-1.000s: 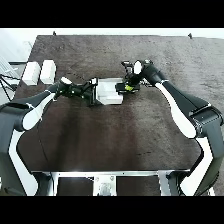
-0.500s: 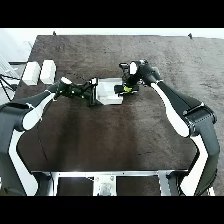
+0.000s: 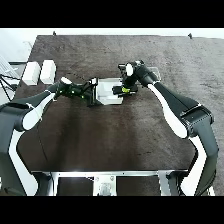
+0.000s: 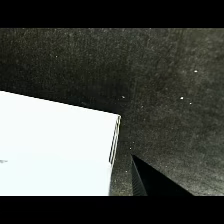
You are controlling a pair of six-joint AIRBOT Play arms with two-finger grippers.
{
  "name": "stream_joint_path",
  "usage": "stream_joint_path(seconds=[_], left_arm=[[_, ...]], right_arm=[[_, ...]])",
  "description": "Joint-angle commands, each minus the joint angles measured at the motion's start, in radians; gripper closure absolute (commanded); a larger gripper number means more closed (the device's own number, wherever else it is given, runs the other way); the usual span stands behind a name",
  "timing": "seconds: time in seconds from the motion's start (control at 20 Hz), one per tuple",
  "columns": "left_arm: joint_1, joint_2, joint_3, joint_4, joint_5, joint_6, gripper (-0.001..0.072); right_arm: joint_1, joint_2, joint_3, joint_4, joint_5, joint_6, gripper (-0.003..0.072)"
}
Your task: Fold the box and place the chain.
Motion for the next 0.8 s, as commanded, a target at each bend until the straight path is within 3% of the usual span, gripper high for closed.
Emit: stream_joint_path(seconds=[0.0, 0.5, 0.7, 0.75], left_arm=[[0.001, 0.001, 0.000, 0.000, -0.002, 0.001, 0.0178], [0.001, 0.001, 0.000, -0.004, -0.003, 0.000, 0.0178], [0.001, 0.001, 0.000, -0.004, -0.003, 0.001, 0.0178], [0.001, 0.001, 0.000, -0.004, -0.002, 0.001, 0.0178]], right_arm=[[0.003, -0.001, 0.005, -0.005, -0.025, 0.024, 0.0424], [0.000, -0.015, 0.005, -0.013, 0.010, 0.023, 0.0499], [0.004, -0.019, 0.005, -0.011, 0.008, 0.024, 0.0572], [0.006, -0.019, 0.005, -0.011, 0.009, 0.024, 0.0635]])
